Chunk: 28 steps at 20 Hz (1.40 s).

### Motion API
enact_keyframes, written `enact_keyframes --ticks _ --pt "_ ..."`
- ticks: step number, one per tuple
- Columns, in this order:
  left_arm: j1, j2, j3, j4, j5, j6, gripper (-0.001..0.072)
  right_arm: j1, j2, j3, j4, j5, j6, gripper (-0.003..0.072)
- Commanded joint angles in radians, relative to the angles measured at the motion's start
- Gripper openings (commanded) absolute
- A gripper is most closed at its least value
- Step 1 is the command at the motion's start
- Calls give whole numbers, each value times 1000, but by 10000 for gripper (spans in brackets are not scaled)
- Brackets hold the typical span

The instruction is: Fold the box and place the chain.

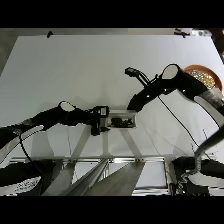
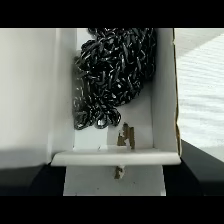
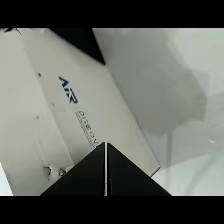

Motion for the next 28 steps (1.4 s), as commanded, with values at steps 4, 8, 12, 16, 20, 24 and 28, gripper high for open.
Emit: enact_keyframes --ticks 4,8,12,16,20,24,28 --pt "0 0 1 0 0 0 331 67 90 2 -149 58 -3 173" --pt "0 0 1 0 0 0 331 114 139 2 -235 52 -4 345" --pt "0 0 1 0 1 0 331 188 146 2 -285 -36 -3 480" --pt "0 0 1 0 1 0 331 231 146 2 -314 -123 -1 479" --pt "0 0 0 0 0 0 331 253 144 2 -357 -132 -1 479" --pt "0 0 1 0 1 0 331 257 144 2 -367 -156 -1 476" --pt "0 0 1 0 0 0 331 273 144 0 -394 -111 2 389"
